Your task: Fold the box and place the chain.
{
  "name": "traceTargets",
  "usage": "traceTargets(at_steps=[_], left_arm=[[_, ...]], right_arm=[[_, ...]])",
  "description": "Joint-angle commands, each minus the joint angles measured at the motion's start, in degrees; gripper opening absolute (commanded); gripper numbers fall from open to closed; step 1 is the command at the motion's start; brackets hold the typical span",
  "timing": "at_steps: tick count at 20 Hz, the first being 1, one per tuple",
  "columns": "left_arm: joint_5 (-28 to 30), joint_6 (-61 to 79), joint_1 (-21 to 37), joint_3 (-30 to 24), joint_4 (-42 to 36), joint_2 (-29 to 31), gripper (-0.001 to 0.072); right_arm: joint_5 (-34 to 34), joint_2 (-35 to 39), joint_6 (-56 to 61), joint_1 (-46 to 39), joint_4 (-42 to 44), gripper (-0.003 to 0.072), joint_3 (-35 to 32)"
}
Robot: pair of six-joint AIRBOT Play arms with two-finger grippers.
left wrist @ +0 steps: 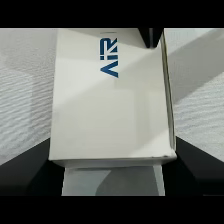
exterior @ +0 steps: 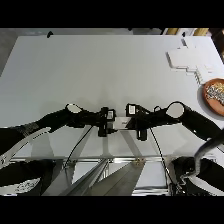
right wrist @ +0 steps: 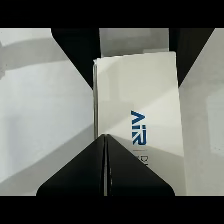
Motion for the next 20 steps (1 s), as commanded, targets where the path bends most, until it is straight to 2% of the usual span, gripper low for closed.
traceTargets(at_steps=[1, 11, 14, 18, 20], left_arm=[[-0.15, 0.00, 0.04, 0.04, -0.04, 0.02, 0.0029], [-0.15, 0.00, 0.04, 0.04, -0.04, 0.02, 0.0029], [-0.15, 0.00, 0.04, 0.04, -0.04, 0.02, 0.0029], [-0.15, 0.00, 0.04, 0.04, -0.04, 0.02, 0.0029], [-0.15, 0.00, 0.04, 0.04, -0.04, 0.02, 0.0029]], right_arm=[[0.04, -0.81, 0.02, 0.02, -0.68, 0.0016, -0.04], [-0.31, -0.44, 0.04, 0.02, -0.81, 0.0017, -0.04], [-0.31, 2.89, 0.04, -0.17, -0.83, 0.0018, -0.02], [1.07, 9.49, 0.22, -5.70, -0.94, 0.0017, -0.02], [3.69, 10.21, 0.17, -9.53, -1.77, 0.0017, -0.02]])
